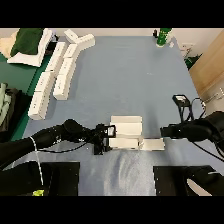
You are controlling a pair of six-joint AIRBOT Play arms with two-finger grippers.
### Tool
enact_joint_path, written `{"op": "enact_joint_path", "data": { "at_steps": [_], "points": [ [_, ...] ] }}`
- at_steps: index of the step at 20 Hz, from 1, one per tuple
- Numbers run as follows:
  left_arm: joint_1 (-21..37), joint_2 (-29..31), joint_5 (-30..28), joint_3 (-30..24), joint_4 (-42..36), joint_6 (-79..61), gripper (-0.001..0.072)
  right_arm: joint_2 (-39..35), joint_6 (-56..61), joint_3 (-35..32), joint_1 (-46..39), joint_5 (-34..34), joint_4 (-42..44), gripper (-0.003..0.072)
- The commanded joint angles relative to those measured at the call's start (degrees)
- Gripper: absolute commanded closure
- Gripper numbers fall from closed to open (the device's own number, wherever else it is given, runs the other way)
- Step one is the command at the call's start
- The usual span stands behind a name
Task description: Fold the box.
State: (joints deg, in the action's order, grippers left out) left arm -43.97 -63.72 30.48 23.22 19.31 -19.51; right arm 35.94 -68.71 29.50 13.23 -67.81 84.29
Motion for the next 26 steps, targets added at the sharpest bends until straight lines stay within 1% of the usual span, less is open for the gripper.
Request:
{"op": "enact_joint_path", "data": {
  "at_steps": [1,3,4,5,8,12,16,18,20,26],
  "points": [
    [0.0,0.0,0.0,0.0,0.0,0.0,0.0237,3.1,-0.7,0.1,-14.4,-2.3,6.3,0.0685],
    [0.0,0.0,0.0,0.0,0.0,0.0,0.0237,6.6,-6.6,0.0,-21.8,-3.4,16.2,0.0684],
    [0.0,0.0,0.0,0.0,0.0,0.0,0.0236,8.1,-9.3,-0.6,-24.5,-3.5,21.4,0.0685],
    [0.0,0.0,0.0,0.0,0.0,0.0,0.0237,9.2,-10.9,-1.4,-26.3,-3.5,24.6,0.0685],
    [0.0,0.0,0.0,0.0,0.0,0.0,0.0236,13.0,-14.5,-4.0,-31.0,-3.9,28.2,0.0686],
    [0.0,0.0,0.0,0.0,0.0,0.0,0.0236,15.8,-24.9,-7.4,-37.6,-5.0,37.9,0.0686],
    [0.0,0.0,0.0,0.0,0.0,0.0,0.0236,15.8,-28.3,-9.0,-38.2,-7.5,39.5,0.0686],
    [0.0,0.0,0.0,0.0,0.0,0.0,0.0236,15.8,-29.0,-9.0,-38.0,-8.2,42.9,0.0686],
    [0.0,0.0,0.0,0.0,0.0,0.0,0.0236,15.6,-30.6,-9.0,-36.7,-8.2,46.2,0.0686],
    [0.0,0.0,0.0,0.0,0.0,0.0,0.0237,15.6,-30.8,-9.0,-30.2,-5.6,46.4,0.0684]
  ]
}}
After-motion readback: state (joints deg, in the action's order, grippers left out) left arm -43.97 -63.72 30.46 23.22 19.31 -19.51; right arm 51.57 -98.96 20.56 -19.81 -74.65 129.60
